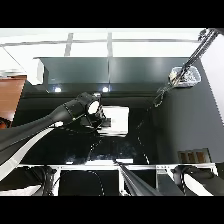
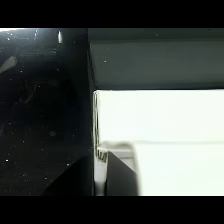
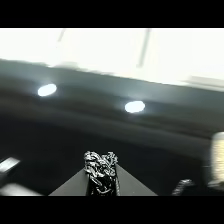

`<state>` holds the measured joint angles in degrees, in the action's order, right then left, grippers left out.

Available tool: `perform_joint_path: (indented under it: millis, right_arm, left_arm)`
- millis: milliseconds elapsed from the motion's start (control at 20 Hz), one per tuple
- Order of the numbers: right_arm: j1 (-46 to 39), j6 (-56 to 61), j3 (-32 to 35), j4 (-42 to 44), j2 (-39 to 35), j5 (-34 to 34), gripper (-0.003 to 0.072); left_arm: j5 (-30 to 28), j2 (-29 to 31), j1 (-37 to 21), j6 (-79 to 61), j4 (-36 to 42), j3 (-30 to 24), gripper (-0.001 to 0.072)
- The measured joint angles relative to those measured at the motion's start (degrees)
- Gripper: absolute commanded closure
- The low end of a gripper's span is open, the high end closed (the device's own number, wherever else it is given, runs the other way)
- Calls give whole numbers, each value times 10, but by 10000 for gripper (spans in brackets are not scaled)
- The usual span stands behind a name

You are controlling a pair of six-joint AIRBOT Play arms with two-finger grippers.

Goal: Fold the box and place the chain.

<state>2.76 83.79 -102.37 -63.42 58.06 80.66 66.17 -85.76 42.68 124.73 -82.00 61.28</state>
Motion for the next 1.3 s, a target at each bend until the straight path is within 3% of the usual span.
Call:
perform_joint_path:
  millis: [250,450,800,1150,1200,1300]
  right_arm:
    - [78,2,8,77,-12,47,665]
    - [147,8,55,107,-14,35,665]
    - [215,11,207,157,-14,-80,665]
    - [249,13,446,168,-14,-241,664]
    - [251,16,480,169,-14,-271,643]
    - [254,20,534,170,-14,-318,225]
  left_arm:
    - [0,0,0,0,0,0,683]
    - [2,0,0,0,0,0,682]
    - [2,0,0,0,0,0,683]
    - [1,0,0,0,0,0,683]
    - [0,0,0,0,0,0,683]
    - [0,0,0,0,0,0,682]
